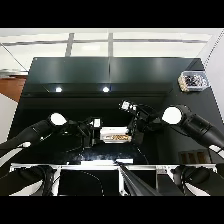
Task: Fold the box and place the chain.
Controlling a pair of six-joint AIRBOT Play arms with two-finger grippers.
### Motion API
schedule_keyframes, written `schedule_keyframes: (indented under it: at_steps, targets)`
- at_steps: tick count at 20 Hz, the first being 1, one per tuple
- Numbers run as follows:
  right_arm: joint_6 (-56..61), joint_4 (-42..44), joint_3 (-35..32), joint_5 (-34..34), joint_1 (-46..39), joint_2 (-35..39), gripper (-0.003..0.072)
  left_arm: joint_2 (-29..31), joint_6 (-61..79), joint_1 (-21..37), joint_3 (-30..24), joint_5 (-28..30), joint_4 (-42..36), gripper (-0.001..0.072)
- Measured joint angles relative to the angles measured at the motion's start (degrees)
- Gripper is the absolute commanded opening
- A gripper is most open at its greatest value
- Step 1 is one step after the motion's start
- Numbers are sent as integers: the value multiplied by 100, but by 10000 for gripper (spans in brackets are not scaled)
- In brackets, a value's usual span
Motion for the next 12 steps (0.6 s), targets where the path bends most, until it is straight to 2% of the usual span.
schedule_keyframes:
  at_steps: [1,3,4,12]
  targets:
    - [-2,0,-13,-2,13,0,333,0,0,0,0,0,0,385]
    - [0,0,-63,-4,57,0,332,0,0,0,0,0,2,385]
    - [2,2,-76,-20,76,0,388,0,0,0,0,-2,2,385]
    - [107,-17,-129,-184,125,-2,387,0,-4,0,0,0,0,385]
